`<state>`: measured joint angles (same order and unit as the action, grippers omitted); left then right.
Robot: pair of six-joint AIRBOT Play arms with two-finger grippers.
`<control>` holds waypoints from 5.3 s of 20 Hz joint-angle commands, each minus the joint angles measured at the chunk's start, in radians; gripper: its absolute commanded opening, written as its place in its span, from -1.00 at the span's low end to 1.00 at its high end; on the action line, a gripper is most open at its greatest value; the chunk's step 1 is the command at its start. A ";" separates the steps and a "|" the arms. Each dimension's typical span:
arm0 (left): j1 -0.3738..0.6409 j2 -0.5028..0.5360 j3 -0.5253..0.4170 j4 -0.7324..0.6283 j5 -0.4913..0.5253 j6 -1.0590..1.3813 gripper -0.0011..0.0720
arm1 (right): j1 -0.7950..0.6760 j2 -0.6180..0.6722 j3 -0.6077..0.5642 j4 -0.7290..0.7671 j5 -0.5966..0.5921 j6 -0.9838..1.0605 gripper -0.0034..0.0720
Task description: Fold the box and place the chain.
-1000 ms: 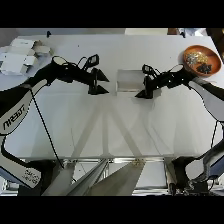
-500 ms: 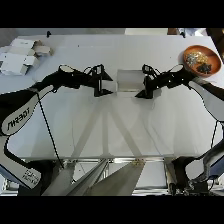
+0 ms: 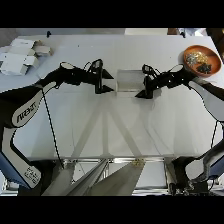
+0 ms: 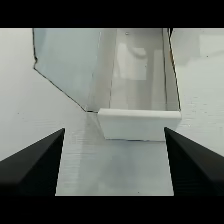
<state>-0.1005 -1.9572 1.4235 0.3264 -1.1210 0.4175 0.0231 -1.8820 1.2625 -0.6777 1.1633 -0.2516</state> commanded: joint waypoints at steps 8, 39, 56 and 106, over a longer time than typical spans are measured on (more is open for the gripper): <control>-0.012 -0.052 0.055 0.043 -0.069 -0.055 0.95 | 0.001 -0.001 0.000 0.000 0.000 0.000 0.48; -0.154 -0.054 0.084 0.229 0.132 -0.199 0.79 | 0.001 -0.001 0.000 0.000 0.000 0.000 0.48; -0.166 -0.054 0.084 0.249 0.151 -0.213 0.20 | 0.001 -0.001 0.000 0.000 0.000 0.000 0.48; -0.167 -0.054 0.084 0.251 0.148 -0.213 0.18 | -0.005 0.148 0.000 -0.042 -0.002 0.019 0.95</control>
<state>-0.2672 -2.0109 1.5063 0.5766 -0.9726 0.2043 0.0216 -1.7802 1.2617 -0.6979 1.1713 -0.2321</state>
